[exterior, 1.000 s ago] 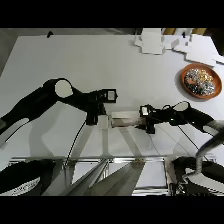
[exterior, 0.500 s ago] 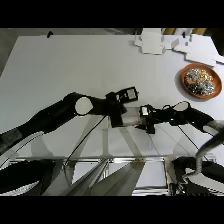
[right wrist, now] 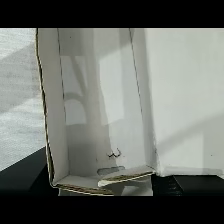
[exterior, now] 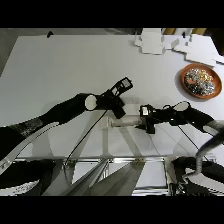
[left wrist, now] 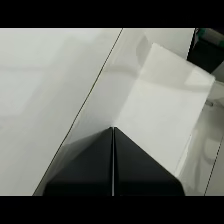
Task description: Fold the box and place the chain.
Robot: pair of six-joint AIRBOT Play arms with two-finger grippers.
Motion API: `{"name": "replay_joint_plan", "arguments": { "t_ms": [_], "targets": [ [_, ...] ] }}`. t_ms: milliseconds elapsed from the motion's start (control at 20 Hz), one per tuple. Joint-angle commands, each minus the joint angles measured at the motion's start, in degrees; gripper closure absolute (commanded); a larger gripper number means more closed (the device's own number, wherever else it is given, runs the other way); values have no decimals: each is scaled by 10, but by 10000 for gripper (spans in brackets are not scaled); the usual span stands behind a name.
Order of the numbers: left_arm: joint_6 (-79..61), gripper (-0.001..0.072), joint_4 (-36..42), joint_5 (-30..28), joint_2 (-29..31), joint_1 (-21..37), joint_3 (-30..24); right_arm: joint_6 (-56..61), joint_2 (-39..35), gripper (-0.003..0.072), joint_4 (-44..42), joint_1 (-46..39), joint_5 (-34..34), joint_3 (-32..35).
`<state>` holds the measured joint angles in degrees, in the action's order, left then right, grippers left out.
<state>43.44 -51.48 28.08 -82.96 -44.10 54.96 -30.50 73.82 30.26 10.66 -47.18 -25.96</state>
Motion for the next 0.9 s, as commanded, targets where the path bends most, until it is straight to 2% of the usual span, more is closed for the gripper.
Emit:
{"name": "replay_joint_plan", "arguments": {
  "t_ms": [0,200,300,550,850],
  "targets": [
    [8,709,-58,103,41,17,0,0,0,288,1,0,0,0],
    [19,709,-95,250,106,19,0,0,0,288,1,0,0,0],
    [18,709,-95,285,105,19,-1,0,0,288,1,0,0,0],
    [11,709,-95,276,102,23,-42,0,0,288,1,0,0,0],
    [-89,695,-111,278,102,60,-97,0,0,288,1,0,0,0]
  ]
}}
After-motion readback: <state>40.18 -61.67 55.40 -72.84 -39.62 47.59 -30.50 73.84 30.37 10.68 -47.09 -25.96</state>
